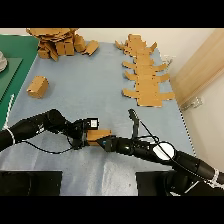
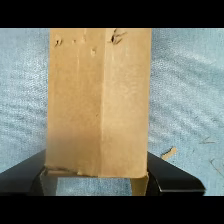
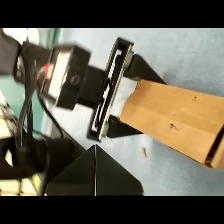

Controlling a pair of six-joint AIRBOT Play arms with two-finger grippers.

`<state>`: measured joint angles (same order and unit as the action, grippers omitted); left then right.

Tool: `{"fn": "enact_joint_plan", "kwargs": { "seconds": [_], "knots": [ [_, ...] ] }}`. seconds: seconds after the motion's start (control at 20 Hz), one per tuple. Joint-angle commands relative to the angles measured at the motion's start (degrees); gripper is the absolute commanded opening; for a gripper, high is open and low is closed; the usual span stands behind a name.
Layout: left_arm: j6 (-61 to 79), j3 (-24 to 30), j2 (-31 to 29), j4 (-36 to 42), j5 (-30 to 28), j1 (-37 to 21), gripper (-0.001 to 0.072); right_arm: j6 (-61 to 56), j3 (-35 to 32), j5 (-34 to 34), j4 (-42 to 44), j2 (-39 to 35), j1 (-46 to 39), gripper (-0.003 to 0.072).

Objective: Fold the box.

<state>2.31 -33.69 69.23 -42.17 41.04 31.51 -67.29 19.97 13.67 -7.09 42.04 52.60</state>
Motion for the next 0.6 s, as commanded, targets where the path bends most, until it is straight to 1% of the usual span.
{"fn": "enact_joint_plan", "kwargs": {
  "seconds": [0.0,0.1,0.2,0.3,0.55],
  "knots": [
    [0.0,-0.07,-0.04,0.0,-0.02,-0.07,0.0223,6.69,-2.08,-14.6,24.5,1.79,5.6,-0.0004],
    [0.0,-0.07,-0.04,0.0,0.02,-0.07,0.0223,4.72,-1.42,-18.95,25.14,4.98,8.04,-0.0004],
    [0.0,-0.07,-0.04,0.0,-0.02,-0.07,0.0223,0.96,-0.68,-20.09,24.72,8.48,9.18,-0.0004],
    [0.0,-0.07,-0.04,0.0,-0.02,-0.07,0.0223,0.68,1.05,-21.92,23.28,10.88,9.38,-0.0004],
    [0.0,-0.07,-0.04,0.0,-0.02,-0.07,0.0223,0.68,2.27,-22.36,22.86,11.87,9.81,-0.0004]
  ]
}}
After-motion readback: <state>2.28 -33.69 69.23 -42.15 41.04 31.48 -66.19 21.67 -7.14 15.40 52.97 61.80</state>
